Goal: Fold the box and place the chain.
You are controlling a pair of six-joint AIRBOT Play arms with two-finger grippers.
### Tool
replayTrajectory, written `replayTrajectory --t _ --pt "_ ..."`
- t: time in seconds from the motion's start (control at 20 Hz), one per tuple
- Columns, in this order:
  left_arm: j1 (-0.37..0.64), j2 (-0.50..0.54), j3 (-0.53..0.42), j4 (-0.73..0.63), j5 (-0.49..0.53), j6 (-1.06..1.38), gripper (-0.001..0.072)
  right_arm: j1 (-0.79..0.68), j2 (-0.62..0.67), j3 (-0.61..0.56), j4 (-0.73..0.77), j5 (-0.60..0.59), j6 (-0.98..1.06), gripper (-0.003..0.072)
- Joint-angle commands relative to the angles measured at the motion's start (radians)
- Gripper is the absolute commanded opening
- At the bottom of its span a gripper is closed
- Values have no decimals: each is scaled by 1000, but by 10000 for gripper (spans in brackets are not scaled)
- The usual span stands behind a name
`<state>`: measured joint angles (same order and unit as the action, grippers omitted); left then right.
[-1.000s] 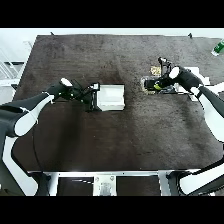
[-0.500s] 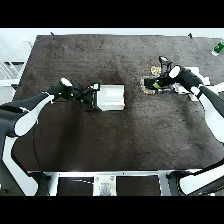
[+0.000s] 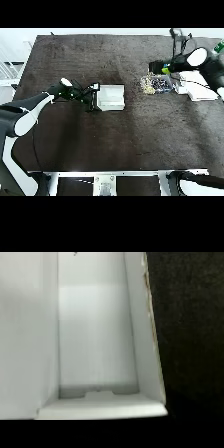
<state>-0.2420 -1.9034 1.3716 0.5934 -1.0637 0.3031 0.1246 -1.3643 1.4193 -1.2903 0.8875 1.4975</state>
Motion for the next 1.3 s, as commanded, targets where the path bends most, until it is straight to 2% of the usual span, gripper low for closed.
replayTrajectory --t 0.0,0.25,0.6,0.9,1.25 --pt "0 0 0 0 0 0 423 66 147 16 0 2 -19 10" --pt "0 0 0 0 0 0 423 179 244 56 0 -5 -46 10" --pt "0 0 0 0 1 0 423 363 245 99 2 -50 -58 10" --pt "0 0 0 0 1 0 423 469 177 98 21 -65 -58 10" --pt "0 0 0 0 1 0 423 530 10 98 76 -66 -59 10"
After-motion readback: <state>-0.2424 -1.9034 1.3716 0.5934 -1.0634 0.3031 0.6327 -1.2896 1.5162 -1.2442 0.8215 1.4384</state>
